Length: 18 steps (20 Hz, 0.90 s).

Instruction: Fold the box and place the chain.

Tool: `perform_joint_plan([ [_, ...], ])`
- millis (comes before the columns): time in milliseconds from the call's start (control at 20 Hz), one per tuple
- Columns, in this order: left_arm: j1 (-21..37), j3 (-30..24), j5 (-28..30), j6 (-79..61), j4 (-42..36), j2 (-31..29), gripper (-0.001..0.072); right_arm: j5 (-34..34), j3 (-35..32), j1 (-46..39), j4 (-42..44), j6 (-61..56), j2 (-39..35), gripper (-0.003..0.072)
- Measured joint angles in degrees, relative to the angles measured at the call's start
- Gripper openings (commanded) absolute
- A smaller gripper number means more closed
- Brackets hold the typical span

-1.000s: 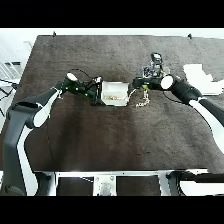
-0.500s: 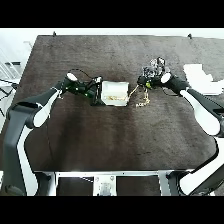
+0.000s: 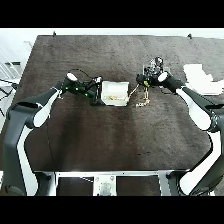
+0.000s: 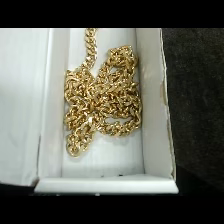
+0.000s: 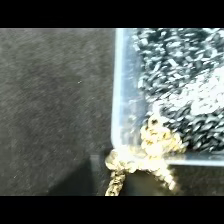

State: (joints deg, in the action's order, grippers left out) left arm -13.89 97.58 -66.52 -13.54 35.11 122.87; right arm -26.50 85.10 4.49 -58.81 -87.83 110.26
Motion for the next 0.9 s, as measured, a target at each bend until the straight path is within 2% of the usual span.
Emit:
perform_joint_plan([
  [250, 0.0, 0.0, 0.0, 0.0, 0.0, 0.0, 0.0457, -0.1, 0.1, 0.1, 0.1, 0.9, -1.1, 0.0017],
  [400, 0.0, 0.0, 0.0, 0.0, 0.0, 0.0, 0.0457, -3.8, 0.1, 0.5, 0.0, 2.2, -5.3, 0.0018],
  [900, 0.0, 0.0, 0.0, 0.0, 0.0, 0.0, 0.0457, -16.2, -4.3, 3.3, -6.0, 6.0, -32.8, 0.0018],
])
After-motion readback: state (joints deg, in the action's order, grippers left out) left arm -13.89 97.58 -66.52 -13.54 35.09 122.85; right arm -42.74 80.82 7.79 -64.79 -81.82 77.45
